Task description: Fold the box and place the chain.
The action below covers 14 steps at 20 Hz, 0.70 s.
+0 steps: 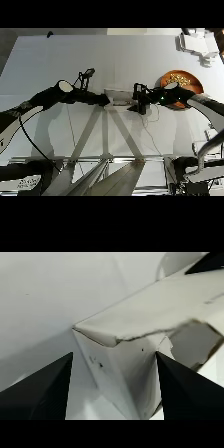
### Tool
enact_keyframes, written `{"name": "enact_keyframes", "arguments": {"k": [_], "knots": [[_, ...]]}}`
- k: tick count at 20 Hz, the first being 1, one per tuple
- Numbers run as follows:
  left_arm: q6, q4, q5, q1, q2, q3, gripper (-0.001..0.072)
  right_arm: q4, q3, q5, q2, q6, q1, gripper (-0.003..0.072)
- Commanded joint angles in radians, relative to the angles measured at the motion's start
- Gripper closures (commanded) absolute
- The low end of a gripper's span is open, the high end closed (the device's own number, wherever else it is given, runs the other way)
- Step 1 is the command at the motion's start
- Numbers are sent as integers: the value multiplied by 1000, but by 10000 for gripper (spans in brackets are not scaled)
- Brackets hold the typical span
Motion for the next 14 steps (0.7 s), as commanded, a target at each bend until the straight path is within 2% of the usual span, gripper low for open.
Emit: {"name": "enact_keyframes", "arguments": {"k": [1,7,9,10,14], "knots": [[-78,42,37,-5,8,0,129,0,0,0,0,0,0,291],[-80,43,-14,-9,63,3,127,0,0,0,0,0,0,291],[-148,71,-14,-25,67,19,128,0,0,0,0,0,0,291],[-214,129,-13,-39,67,34,127,0,0,0,0,0,0,291],[-571,518,-90,-113,65,155,127,0,0,0,0,0,0,291]]}}
